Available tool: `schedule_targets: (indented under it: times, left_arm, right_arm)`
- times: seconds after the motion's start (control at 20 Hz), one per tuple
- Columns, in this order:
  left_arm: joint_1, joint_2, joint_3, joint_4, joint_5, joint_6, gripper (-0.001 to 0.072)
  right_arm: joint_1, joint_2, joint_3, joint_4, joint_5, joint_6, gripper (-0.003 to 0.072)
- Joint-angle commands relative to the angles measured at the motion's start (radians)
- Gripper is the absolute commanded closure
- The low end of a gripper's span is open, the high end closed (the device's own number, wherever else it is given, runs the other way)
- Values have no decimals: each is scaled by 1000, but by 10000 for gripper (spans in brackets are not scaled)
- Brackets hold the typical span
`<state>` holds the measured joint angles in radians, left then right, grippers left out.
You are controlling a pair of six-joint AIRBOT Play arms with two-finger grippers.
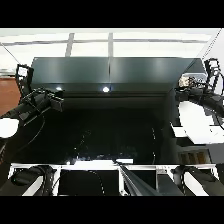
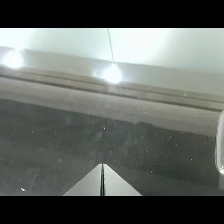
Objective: Fold the box and place the chain.
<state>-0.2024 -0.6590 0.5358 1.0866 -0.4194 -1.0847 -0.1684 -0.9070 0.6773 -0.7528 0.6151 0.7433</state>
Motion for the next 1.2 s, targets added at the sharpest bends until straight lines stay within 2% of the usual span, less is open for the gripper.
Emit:
schedule_targets:
  times: [0.0, 0.15, 0.2, 0.25, 0.3, 0.35, 0.4, 0.45, 0.5, 0.6, 0.7, 0.8, 0.85, 0.95, 1.05, 1.1, 1.15]
  left_arm:
    - [0, -2, 0, -15, 28, -3, 684]
    - [-2, -15, 0, -70, 155, -4, 684]
    - [-2, -17, 0, -106, 176, -4, 684]
    - [-1, -22, -1, -123, 198, -4, 684]
    - [-1, -29, -2, -135, 207, -4, 684]
    - [-2, -39, -2, -135, 206, -4, 684]
    - [-2, -50, -3, -135, 198, -4, 675]
    - [-2, -63, -3, -135, 185, -4, 455]
    - [-3, -75, -3, -135, 168, -4, 4]
    - [-3, -93, -3, -134, 123, -8, -5]
    - [-3, -96, -3, -134, 76, -8, -5]
    - [-3, -97, -3, -134, 29, -8, -5]
    - [-3, -97, -3, -134, 11, -8, -4]
    - [-3, -97, -4, -137, -23, -8, -4]
    - [-3, -97, -4, -157, -82, -7, -3]
    - [-3, -97, -4, -157, -111, -7, -3]
    - [-3, -97, -4, -157, -132, -8, -2]
  right_arm:
    - [1, 0, 0, 51, -10, 0, 671]
    - [3, 0, 0, 220, -14, 0, 671]
    - [10, -3, 0, 291, -58, -5, 671]
    - [23, -12, 0, 307, -161, -11, 671]
    - [28, -27, 0, 272, -257, -11, 598]
    - [20, -50, 0, 218, -338, -3, 189]
    - [1, -73, 0, 188, -367, 8, -31]
    - [-32, -100, 3, 153, -364, 8, -31]
    - [-66, -130, 13, 100, -355, 8, -31]
    - [-192, -193, 85, -123, -287, 132, -31]
    - [-369, -246, 190, -375, -200, 418, -30]
    - [-558, -310, 299, -573, -21, 601, -29]
    - [-636, -345, 343, -639, 91, 629, -22]
    - [-768, -428, 408, -657, 315, 563, -22]
    - [-846, -502, 440, -522, 512, 291, -22]
    - [-861, -530, 444, -492, 572, 215, -22]
    - [-859, -547, 444, -518, 582, 187, -22]
